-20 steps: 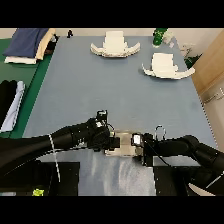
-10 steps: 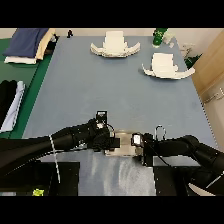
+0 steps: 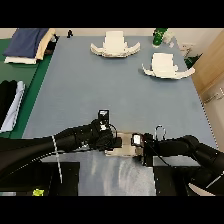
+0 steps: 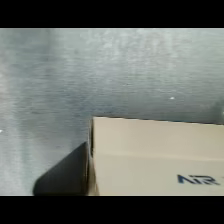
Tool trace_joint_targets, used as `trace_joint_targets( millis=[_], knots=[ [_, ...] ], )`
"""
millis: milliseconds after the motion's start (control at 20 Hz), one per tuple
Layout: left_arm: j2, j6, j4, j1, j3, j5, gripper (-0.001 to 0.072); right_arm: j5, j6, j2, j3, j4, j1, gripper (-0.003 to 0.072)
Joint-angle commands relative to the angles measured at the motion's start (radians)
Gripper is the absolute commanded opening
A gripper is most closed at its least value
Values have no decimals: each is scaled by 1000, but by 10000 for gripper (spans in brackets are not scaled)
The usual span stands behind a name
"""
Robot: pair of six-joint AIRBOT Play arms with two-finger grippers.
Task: Fold the box.
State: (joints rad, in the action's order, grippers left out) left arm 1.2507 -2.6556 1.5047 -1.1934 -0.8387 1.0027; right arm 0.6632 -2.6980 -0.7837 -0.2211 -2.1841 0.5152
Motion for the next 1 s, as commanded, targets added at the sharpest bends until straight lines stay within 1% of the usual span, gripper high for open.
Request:
trace_joint_targets(
  millis=[0, 50, 250, 300, 350, 400, 450, 500, 600, 700, 850, 950],
  knots=[
    [9, -8, 44, -17, -24, 19, 35, 0, 0, 0, 0, 0, 0, 512],
    [9, -7, 44, -17, -24, 23, 15, 0, 0, 0, 0, 0, 0, 512],
    [8, -6, 42, -23, -25, 21, 15, 0, 0, 0, 0, 0, 0, 512],
    [8, -4, 40, -23, -25, 21, 17, 0, 0, 0, 0, 0, 0, 512],
    [8, -4, 40, -23, -25, 22, 46, 0, 0, 0, 0, 0, 0, 512],
    [8, -4, 39, -23, -26, 22, 351, 0, 0, 0, 0, 0, 0, 512],
    [8, -5, 27, -23, -29, 25, 626, 0, 0, 0, 0, 0, 0, 512],
    [5, -3, 19, -22, -34, 34, 652, 0, 0, 0, 0, 0, 0, 512],
    [-17, 5, 19, -22, -48, 78, 652, 0, 0, 0, 0, 0, 0, 512],
    [-64, 38, 20, -22, -63, 166, 651, 0, 0, 0, 0, 0, 0, 512],
    [-183, 49, 26, -22, -76, 323, 650, 0, 0, 0, 0, 0, 0, 512],
    [-267, 48, 47, -22, -76, 370, 650, 0, 0, 0, 0, 0, 0, 512]
  ],
)
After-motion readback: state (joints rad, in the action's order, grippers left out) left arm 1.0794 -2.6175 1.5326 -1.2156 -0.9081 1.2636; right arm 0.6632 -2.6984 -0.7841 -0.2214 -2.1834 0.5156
